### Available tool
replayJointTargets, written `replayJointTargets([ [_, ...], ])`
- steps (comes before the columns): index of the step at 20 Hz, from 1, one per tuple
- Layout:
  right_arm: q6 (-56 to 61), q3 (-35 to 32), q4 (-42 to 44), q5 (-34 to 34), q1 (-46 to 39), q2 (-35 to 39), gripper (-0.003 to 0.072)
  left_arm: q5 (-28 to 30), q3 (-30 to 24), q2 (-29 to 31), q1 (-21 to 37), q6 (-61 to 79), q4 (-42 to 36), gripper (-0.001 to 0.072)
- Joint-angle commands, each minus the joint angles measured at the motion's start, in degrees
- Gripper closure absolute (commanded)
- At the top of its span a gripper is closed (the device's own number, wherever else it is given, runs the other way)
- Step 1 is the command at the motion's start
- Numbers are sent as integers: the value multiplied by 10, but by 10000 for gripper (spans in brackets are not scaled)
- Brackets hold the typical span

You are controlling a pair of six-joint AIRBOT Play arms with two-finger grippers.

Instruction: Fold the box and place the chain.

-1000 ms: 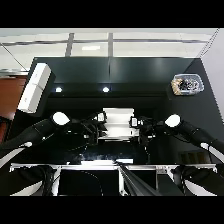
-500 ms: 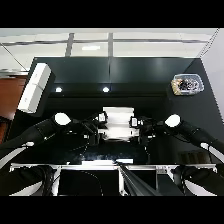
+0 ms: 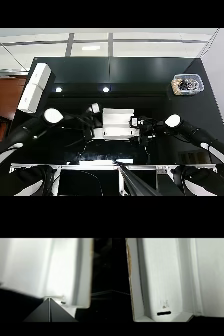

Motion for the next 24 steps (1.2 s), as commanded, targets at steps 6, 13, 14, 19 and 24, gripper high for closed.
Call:
replayJointTargets([
  [6, -1, 0, 0, 1, 0, 0, 260, -134, 7, 84, 222, -582, 253, 682],
  [13, -1, 0, 0, 1, 0, 0, 259, -196, -66, -59, 278, -680, 67, 680],
  [14, -1, 0, 0, 1, 0, 0, 260, -181, -71, -73, 274, -652, 23, 681],
  [19, -1, 0, 0, 1, 0, 0, 260, -119, -71, -94, 209, -611, -64, 682],
  [24, -1, 0, 0, 1, 0, 0, 260, -113, -68, -96, 134, -517, -94, 682],
])
